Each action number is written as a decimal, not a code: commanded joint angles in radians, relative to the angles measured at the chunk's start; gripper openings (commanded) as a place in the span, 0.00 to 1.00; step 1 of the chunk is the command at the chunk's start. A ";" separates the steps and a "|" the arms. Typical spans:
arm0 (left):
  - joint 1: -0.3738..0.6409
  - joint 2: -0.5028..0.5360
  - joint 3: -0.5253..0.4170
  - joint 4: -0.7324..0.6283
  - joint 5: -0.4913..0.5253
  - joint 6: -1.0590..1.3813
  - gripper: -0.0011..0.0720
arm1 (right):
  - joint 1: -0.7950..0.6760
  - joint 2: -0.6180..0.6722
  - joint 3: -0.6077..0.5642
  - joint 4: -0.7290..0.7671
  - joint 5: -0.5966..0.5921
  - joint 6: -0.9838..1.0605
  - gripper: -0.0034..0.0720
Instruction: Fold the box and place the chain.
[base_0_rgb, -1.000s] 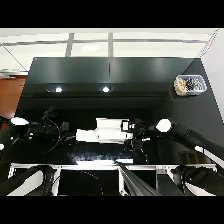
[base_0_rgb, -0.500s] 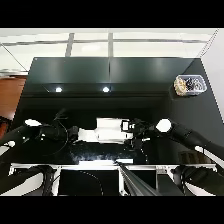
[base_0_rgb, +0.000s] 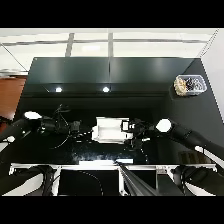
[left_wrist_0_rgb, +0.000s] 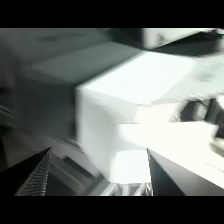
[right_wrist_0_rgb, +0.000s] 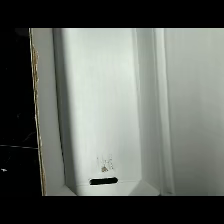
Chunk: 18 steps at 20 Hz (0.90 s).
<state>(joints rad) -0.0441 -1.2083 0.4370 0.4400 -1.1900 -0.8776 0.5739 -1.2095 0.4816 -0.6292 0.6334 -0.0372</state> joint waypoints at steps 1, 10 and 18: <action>-0.047 0.005 0.052 -0.007 -0.034 -0.023 1.00 | 0.000 0.000 0.000 0.001 0.000 0.000 0.14; -0.295 0.107 0.115 0.290 0.200 -0.356 0.94 | 0.000 0.000 0.000 0.001 0.000 0.000 0.14; -0.436 0.175 0.116 0.298 0.318 -0.548 0.78 | 0.000 0.000 0.000 0.001 -0.001 0.001 0.14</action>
<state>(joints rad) -0.4423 -1.0462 0.5510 0.7227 -0.9024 -1.3483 0.5739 -1.2095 0.4816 -0.6285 0.6327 -0.0368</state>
